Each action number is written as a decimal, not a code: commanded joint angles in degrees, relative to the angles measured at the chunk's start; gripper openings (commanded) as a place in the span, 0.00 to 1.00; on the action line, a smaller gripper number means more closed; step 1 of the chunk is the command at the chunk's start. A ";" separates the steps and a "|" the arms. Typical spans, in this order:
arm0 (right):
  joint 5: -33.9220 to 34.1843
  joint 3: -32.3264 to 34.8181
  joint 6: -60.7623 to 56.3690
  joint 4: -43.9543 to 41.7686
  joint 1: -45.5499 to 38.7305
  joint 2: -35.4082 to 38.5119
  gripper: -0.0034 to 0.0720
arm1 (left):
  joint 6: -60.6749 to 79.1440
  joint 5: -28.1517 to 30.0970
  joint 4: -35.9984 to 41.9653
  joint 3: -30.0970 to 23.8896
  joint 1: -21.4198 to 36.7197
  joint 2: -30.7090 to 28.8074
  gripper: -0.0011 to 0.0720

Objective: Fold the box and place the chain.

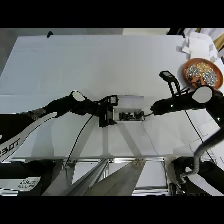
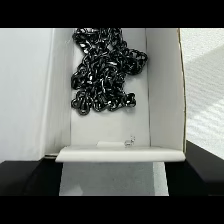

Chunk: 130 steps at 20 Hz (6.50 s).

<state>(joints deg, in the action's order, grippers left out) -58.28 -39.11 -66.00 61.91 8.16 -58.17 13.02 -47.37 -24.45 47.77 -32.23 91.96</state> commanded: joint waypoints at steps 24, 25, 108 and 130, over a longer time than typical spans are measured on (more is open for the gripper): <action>6.49 8.07 6.54 -24.68 -2.21 -9.92 0.05 | 0.02 0.02 0.00 -0.02 0.00 -0.02 0.36; 6.71 8.07 6.54 -24.59 -2.21 -9.92 0.05 | 0.02 0.02 0.00 -0.02 0.00 -0.02 0.36; 5.75 8.07 2.05 -16.17 1.73 3.17 0.05 | 0.02 0.00 0.02 -0.02 0.00 -0.02 0.36; 13.25 -0.66 -16.68 20.24 -9.64 -8.00 0.34 | 0.02 0.00 0.00 -0.02 0.00 -0.02 0.36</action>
<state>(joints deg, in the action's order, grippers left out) -46.54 -39.33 -81.12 79.59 -2.11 -63.02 13.02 -47.37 -24.43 47.77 -32.23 91.96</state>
